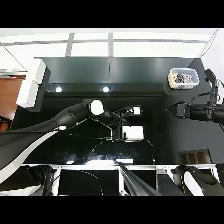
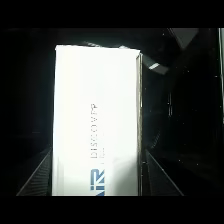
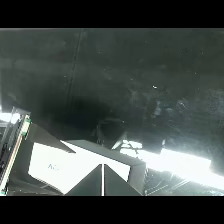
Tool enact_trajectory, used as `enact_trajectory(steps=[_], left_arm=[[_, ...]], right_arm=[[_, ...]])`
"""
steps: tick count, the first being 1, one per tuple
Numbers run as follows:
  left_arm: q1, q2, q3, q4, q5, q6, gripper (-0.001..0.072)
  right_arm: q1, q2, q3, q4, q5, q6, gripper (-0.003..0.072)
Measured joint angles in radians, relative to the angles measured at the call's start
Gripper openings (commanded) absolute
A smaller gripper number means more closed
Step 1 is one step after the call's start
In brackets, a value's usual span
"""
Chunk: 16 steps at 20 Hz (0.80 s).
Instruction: Fold the box and place the chain.
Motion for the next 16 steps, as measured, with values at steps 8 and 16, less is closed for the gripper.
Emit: enact_trajectory(steps=[8, 16], left_arm=[[-0.069, -0.048, 0.0, 0.107, 0.097, -0.053, 0.0709], [-0.077, -0.038, 0.0, 0.19, 0.105, -0.164, 0.0199]], right_arm=[[0.0, 0.0, 0.0, 0.0, -0.01, 0.0, 0.0017], [0.0, 0.0, 0.0, 0.002, -0.017, 0.0, 0.0017]])
